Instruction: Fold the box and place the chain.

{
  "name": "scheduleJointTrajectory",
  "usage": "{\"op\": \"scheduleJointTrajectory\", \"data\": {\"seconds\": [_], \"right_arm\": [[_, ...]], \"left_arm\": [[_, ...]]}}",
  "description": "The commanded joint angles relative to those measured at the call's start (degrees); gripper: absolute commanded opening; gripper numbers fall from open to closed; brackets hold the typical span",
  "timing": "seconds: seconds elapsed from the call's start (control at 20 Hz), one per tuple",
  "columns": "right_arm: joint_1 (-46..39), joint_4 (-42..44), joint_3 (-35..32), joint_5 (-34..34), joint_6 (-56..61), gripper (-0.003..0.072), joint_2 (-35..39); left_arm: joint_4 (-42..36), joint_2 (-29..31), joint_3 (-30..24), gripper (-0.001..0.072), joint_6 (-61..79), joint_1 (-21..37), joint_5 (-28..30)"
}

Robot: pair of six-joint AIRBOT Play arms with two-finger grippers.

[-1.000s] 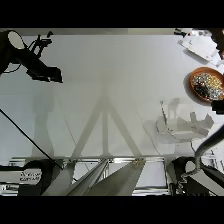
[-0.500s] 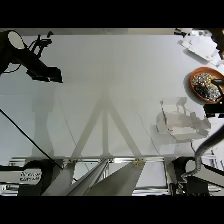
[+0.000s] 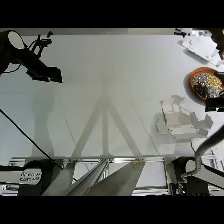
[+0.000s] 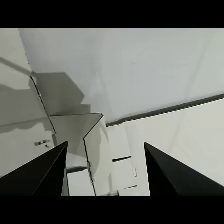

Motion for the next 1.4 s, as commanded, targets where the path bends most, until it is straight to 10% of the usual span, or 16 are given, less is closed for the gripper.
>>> {"op": "scheduleJointTrajectory", "data": {"seconds": [0.0, 0.5, 0.9, 1.1, 1.35], "right_arm": [[-0.04, 4.11, 0.59, 2.82, -1.22, 0.0528, 0.72], [-0.04, -2.4, -5.2, 2.95, -1.73, 0.0503, -0.98], [-0.04, -5.27, -5.25, 4.28, 1.22, 0.0296, -5.9], [-0.04, -5.14, -5.25, 6.36, 1.51, 0.0011, -6.4], [2.29, 5.22, -5.25, 6.8, -2.14, 0.0009, -3.04]], "left_arm": [[0.0, -0.04, -0.02, 0.0696, 0.0, 0.04, 0.0], [0.0, -0.04, -0.02, 0.0696, 0.0, 0.04, 0.0], [0.0, -0.04, -0.02, 0.0696, 0.0, 0.04, 0.0], [0.0, -0.04, -0.02, 0.0696, 0.0, 0.07, 0.0], [0.0, -0.04, -0.02, 0.0696, 0.0, 0.04, 0.0]]}}
